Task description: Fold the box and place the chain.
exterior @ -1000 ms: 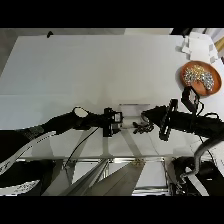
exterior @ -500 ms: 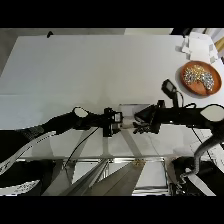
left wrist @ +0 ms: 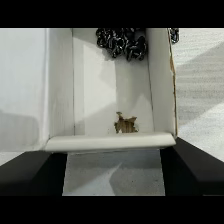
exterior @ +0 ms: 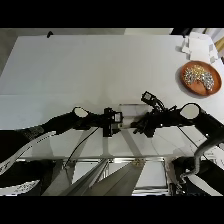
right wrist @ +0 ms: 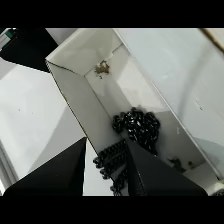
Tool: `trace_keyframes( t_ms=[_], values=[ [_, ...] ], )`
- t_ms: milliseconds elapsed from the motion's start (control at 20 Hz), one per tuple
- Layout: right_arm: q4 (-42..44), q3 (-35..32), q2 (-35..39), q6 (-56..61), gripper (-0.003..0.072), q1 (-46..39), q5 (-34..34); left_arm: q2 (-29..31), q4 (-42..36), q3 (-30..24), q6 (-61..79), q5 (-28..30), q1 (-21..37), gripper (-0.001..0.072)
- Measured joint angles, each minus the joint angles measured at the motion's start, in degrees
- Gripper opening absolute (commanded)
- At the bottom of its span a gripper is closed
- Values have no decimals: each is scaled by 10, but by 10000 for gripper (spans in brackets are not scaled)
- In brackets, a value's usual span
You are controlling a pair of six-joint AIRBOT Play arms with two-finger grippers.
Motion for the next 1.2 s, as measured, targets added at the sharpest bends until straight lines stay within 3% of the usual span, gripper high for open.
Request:
trace_keyframes(
  t_ms=[250, 400, 500, 750, 1200],
  values=[
    [-28, 0, 71, 9, 268, -84, 51, 0, 0, 0, 0, 0, 0, 320],
    [-109, 0, 96, 75, 343, -139, 69, 0, 0, 0, 0, 0, 0, 320],
    [-178, 0, 103, 146, 345, -158, 73, 0, 0, 0, 0, 0, 0, 320],
    [-263, 0, 109, 254, 341, -164, 61, 0, 0, 0, 0, 0, 0, 320],
    [-296, 0, 89, 305, 341, -148, 37, 0, 0, 0, 0, 0, 0, 320]
  ],
)
